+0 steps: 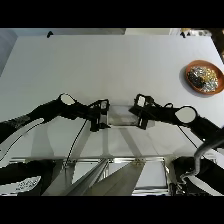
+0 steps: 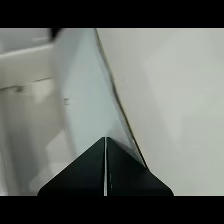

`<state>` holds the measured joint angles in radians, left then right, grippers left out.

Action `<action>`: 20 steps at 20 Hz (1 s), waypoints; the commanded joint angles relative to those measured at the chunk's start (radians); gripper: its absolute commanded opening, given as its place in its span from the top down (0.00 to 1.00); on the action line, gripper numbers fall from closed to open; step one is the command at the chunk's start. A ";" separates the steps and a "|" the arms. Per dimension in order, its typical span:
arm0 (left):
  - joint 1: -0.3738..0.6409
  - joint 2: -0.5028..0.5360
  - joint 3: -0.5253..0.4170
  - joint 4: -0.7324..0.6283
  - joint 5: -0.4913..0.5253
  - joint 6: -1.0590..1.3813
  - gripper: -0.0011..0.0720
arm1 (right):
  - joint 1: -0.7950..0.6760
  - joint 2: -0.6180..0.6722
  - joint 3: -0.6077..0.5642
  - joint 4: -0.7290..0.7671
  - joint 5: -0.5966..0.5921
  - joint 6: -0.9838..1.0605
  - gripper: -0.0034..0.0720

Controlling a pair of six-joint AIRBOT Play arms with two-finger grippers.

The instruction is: Fold the box and place the chain.

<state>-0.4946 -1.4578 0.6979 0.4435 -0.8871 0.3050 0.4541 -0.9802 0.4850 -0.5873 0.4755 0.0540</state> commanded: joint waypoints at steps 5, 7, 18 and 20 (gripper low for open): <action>0.000 0.000 0.000 0.001 0.000 0.002 0.61 | 0.023 -0.164 0.001 0.019 -0.222 0.077 0.93; 0.000 0.000 0.000 0.001 0.000 0.002 0.61 | 0.023 -0.165 0.001 0.017 -0.209 0.089 0.93; 0.000 0.000 0.000 0.000 0.000 0.002 0.61 | 0.023 0.156 0.008 -0.436 0.254 0.107 0.93; 0.001 0.000 0.000 0.000 0.000 0.002 0.61 | 0.023 0.170 0.007 -0.692 0.407 0.114 0.92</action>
